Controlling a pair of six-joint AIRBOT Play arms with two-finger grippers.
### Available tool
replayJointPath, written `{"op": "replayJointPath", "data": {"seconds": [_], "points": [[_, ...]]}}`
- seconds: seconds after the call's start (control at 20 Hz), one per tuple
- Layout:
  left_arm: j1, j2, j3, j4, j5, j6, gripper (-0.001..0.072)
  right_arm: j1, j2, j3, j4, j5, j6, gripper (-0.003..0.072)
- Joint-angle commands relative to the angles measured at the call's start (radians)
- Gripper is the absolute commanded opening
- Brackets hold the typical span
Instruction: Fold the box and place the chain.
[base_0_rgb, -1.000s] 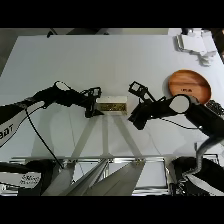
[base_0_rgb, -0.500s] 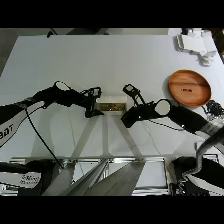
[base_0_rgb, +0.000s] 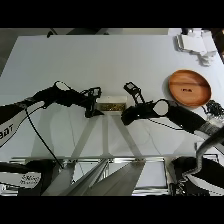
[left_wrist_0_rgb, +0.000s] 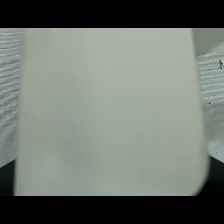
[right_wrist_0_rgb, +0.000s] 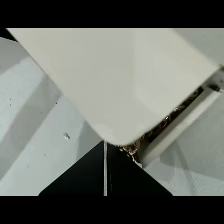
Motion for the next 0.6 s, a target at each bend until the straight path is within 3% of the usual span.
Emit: {"op": "replayJointPath", "data": {"seconds": [0.0, 0.05, 0.1, 0.3, 0.55], "points": [[0.0, 0.0, 0.0, 0.0, 0.0, 0.0, 0.0278, 0.001, 0.024, 0.002, 0.0, -0.01, 0.001, 0.0019], [0.0, 0.0, 0.0, 0.0, 0.0, 0.0, 0.0278, 0.001, 0.039, 0.002, 0.0, 0.006, 0.003, 0.0093], [0.0, 0.0, 0.0, 0.0, 0.0, 0.0, 0.0278, 0.001, 0.053, 0.002, 0.0, 0.035, 0.006, 0.0213], [0.0, 0.0, 0.0, 0.0, 0.0, 0.0, 0.0278, 0.001, 0.063, 0.002, -0.072, 0.134, 0.148, 0.023], [0.0, 0.0, 0.0, 0.001, 0.0, 0.0, 0.0278, 0.001, 0.063, 0.002, -0.157, 0.044, 0.267, 0.0232]]}}
